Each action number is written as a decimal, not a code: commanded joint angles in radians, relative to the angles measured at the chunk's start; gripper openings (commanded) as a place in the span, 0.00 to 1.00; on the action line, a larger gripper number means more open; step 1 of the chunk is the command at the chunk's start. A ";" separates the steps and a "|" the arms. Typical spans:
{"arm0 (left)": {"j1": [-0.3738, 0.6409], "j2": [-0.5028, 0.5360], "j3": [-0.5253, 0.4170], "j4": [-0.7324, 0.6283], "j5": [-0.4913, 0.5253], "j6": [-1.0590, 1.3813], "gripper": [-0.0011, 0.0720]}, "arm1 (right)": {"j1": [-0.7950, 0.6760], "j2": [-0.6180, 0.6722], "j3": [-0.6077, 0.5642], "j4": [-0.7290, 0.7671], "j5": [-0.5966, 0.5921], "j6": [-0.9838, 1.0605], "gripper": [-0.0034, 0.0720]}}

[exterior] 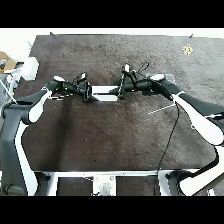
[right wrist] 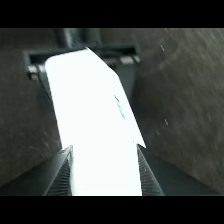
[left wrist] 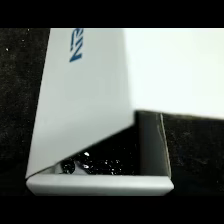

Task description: Fold the box and place the chain.

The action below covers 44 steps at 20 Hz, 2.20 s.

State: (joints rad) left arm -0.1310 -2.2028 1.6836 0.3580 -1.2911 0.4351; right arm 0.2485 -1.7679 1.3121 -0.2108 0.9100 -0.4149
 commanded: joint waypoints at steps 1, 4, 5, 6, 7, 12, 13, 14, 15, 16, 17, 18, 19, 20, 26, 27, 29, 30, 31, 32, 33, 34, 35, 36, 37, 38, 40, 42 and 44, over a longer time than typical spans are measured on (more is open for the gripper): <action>0.001 0.001 0.000 0.000 0.000 0.000 0.14 | 0.022 -0.047 0.034 0.014 -0.008 -0.040 0.65; 0.001 0.001 0.000 0.000 0.000 0.000 0.14 | 0.027 -0.093 0.095 0.013 0.006 -0.037 0.65; 0.001 0.001 0.000 0.000 0.000 0.000 0.14 | 0.027 -0.104 0.112 0.013 0.009 -0.037 0.65; 0.001 0.001 0.000 0.000 0.000 0.000 0.14 | 0.027 -0.112 0.127 0.003 0.007 -0.037 0.65; 0.001 0.000 0.000 0.000 0.000 0.000 0.14 | 0.027 -0.117 0.142 -0.011 0.002 -0.033 0.65; 0.001 0.001 0.000 0.000 0.000 0.000 0.14 | 0.026 -0.118 0.193 -0.053 -0.013 -0.028 0.62; 0.001 0.001 0.000 0.000 0.000 0.000 0.14 | 0.026 -0.118 0.197 -0.061 -0.013 -0.023 0.58; 0.001 0.000 0.000 0.000 0.000 0.000 0.14 | 0.026 -0.118 0.197 -0.066 -0.013 -0.002 0.46; 0.001 0.001 0.000 0.000 0.000 0.000 0.14 | 0.026 -0.118 0.197 -0.092 -0.013 0.013 0.46; 0.001 0.001 0.000 0.000 0.000 0.000 0.14 | 0.026 -0.118 0.196 -0.134 -0.011 0.035 0.46; 0.001 0.000 0.000 0.000 0.000 0.000 0.14 | 0.026 -0.119 0.196 -0.174 -0.009 0.060 0.46; 0.001 0.001 0.000 0.000 0.000 0.000 0.14 | 0.026 -0.119 0.196 -0.216 -0.008 0.089 0.46; 0.001 0.000 0.000 0.000 0.000 0.000 0.14 | 0.026 -0.119 0.196 -0.248 -0.008 0.107 0.46; 0.001 0.000 0.000 0.000 0.000 0.000 0.14 | 0.026 -0.119 0.196 -0.260 -0.009 0.114 0.46; 0.001 0.001 0.000 0.000 0.000 0.000 0.14 | 0.026 -0.119 0.196 -0.261 0.034 0.138 0.32; 0.001 0.001 0.000 0.000 0.000 0.000 0.14 | 0.026 -0.119 0.196 -0.263 0.050 0.156 0.32; 0.001 0.001 0.000 0.000 0.000 0.000 0.14 | 0.026 -0.119 0.196 -0.286 0.063 0.192 0.32; 0.001 0.001 0.000 0.000 0.000 0.000 0.14 | 0.026 -0.121 0.196 -0.299 0.063 0.208 0.33; 0.001 0.001 0.000 0.000 0.000 0.000 0.14 | 0.026 -0.123 0.196 -0.303 0.066 0.218 0.44; 0.001 0.001 0.000 0.000 0.000 0.000 0.14 | 0.025 -0.126 0.196 -0.304 0.079 0.218 0.50; 0.001 0.001 0.000 0.000 0.000 0.000 0.14 | 0.024 -0.129 0.196 -0.304 0.089 0.218 0.50; 0.001 0.001 0.000 0.000 0.000 0.000 0.14 | 0.024 -0.130 0.196 -0.304 0.089 0.218 0.50; 0.001 0.001 0.000 0.000 0.000 0.000 0.14 | 0.023 -0.129 0.197 -0.300 0.087 0.217 0.50; 0.001 0.001 0.000 0.000 0.000 0.000 0.14 | 0.020 -0.129 0.202 -0.290 0.089 0.218 0.50; 0.001 0.001 0.000 0.000 0.000 0.000 0.14 | 0.014 -0.129 0.208 -0.263 0.097 0.218 0.50; 0.001 0.001 0.000 0.000 0.000 0.000 0.14 | 0.006 -0.127 0.216 -0.223 0.118 0.218 0.50; 0.001 0.001 0.000 0.000 0.000 0.000 0.14 | -0.007 -0.126 0.233 -0.141 0.199 0.218 0.50; 0.001 0.001 0.000 0.000 0.000 0.000 0.14 | -0.002 -0.126 0.242 -0.133 0.240 0.218 0.46; 0.001 0.001 0.000 0.000 0.000 0.000 0.14 | 0.009 -0.128 0.242 -0.132 0.199 0.237 0.23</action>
State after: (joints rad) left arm -0.1307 -2.2028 1.6836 0.3584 -1.2926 0.4358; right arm 0.2520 -1.8946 1.5459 -0.3798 1.0981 -0.1967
